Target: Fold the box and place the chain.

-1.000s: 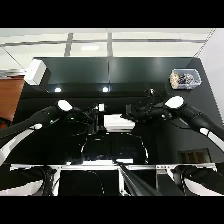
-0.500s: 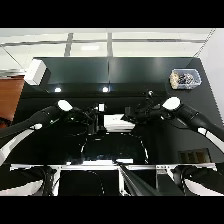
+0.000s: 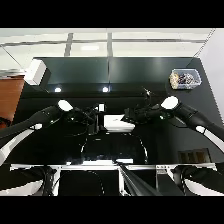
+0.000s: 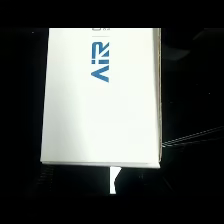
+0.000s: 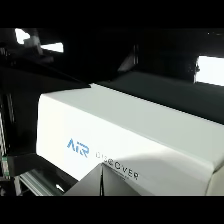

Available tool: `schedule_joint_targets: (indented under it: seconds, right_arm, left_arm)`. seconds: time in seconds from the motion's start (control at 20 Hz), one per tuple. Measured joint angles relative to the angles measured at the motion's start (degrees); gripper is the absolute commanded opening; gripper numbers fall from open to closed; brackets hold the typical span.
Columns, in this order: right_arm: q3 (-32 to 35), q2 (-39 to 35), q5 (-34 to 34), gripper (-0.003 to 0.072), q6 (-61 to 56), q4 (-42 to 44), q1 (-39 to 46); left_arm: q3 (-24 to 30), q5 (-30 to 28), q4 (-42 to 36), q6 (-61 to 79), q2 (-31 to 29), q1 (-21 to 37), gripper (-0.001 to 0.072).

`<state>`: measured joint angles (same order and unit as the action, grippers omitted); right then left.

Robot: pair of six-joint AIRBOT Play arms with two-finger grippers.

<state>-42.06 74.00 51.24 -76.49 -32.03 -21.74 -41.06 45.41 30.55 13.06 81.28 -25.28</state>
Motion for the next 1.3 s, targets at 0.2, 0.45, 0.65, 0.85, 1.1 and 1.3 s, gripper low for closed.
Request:
schedule_joint_targets:
  seconds: [0.2,0.45,0.65,0.85,1.1,1.3]
  right_arm:
    - [-2.2,-0.7,4.0,0.0012,1.0,-0.1,-0.3]
    - [-3.0,-0.1,4.1,0.0012,1.9,3.8,-2.8]
    - [-3.1,1.6,3.1,0.0011,3.6,6.6,-3.7]
    - [-3.1,2.7,2.0,0.0011,4.5,7.5,-4.0]
    - [-3.2,4.4,1.7,0.0012,4.7,7.1,-4.0]
    - [-3.3,5.6,1.6,0.0012,4.7,5.5,-4.1]
  left_arm:
    - [0.0,0.1,0.0,-0.2,0.0,0.0,0.0293]
    - [0.0,-0.2,-0.1,-0.1,0.0,0.0,0.0293]
    - [0.0,-0.2,0.0,-0.1,0.0,0.0,0.0293]
    - [0.0,-0.2,0.0,0.0,0.0,0.0,0.0293]
    - [0.0,-0.2,0.2,0.2,0.0,0.0,0.0294]
    - [0.0,-0.2,0.2,0.1,0.0,0.0,0.0294]
